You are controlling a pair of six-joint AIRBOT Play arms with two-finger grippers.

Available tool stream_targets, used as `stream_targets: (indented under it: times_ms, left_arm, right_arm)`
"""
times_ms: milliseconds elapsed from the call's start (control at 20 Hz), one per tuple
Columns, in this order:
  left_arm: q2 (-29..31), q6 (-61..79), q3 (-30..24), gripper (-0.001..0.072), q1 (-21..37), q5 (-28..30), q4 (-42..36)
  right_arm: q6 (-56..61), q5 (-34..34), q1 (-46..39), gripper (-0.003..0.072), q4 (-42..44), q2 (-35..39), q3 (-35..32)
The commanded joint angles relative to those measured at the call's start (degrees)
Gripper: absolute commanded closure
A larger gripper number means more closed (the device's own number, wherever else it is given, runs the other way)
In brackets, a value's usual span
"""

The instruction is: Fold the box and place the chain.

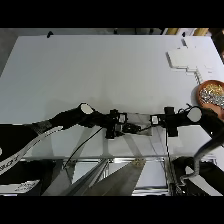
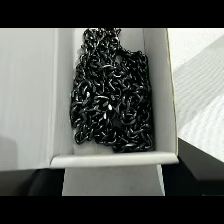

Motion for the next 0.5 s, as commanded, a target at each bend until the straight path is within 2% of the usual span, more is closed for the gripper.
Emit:
stream_targets:
  times_ms: [0, 150, 250, 450]
  left_arm:
    - [0.0, 0.0, 0.0, 0.0364, 0.0, 0.0, 0.0]
    - [0.0, 0.0, 0.0, 0.0364, 0.0, 0.0, 0.0]
    - [0.0, 0.0, 0.0, 0.0364, 0.0, 0.0, 0.0]
    - [0.0, 0.0, 0.0, 0.0364, 0.0, 0.0, 0.0]
  right_arm:
    - [-0.3, 0.2, 0.0, 0.0673, 0.0, -0.3, -0.1]
    - [0.0, 3.8, 0.0, 0.0673, -0.6, 4.6, -0.1]
    - [2.6, 6.9, 0.0, 0.0673, -0.1, 10.5, -0.1]
    - [3.9, 15.7, 0.0, 0.0672, 12.3, 20.9, -0.1]
